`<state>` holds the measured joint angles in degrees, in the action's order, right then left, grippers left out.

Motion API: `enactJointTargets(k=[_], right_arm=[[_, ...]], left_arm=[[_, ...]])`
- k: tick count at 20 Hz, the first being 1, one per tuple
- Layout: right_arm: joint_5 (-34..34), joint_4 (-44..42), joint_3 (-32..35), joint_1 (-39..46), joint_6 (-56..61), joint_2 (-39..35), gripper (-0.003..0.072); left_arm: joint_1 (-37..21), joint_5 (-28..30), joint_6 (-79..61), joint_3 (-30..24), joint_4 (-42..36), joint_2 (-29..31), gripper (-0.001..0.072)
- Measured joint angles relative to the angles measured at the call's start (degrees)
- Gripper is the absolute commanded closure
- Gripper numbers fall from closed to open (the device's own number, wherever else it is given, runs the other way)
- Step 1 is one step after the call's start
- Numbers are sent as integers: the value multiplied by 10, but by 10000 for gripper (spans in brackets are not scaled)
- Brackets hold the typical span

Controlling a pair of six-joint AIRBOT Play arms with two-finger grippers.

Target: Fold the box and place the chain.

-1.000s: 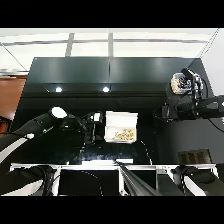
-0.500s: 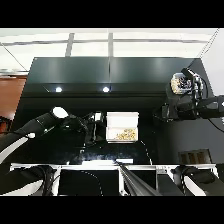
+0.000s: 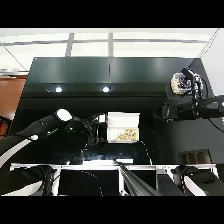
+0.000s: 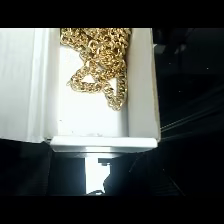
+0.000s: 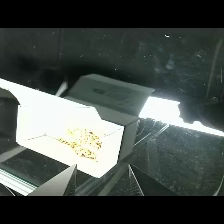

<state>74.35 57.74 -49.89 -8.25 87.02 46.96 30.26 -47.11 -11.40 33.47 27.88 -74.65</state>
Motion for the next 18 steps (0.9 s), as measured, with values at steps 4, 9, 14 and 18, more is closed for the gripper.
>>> enactJointTargets(k=[4, 9, 14, 18], right_arm=[[0, 0, 0, 0, 0, 0, 305], [0, 0, 0, 0, 0, 0, 305], [0, 0, 0, 0, 0, 0, 305], [-5, 1, 0, 0, 0, 0, 305]], left_arm=[[4, 7, 9, 0, 0, 0, 0], [13, 15, 11, 1, 0, 0, 1], [23, 20, 12, 8, -1, -5, 5], [28, 21, 11, 13, -2, -10, 367]])
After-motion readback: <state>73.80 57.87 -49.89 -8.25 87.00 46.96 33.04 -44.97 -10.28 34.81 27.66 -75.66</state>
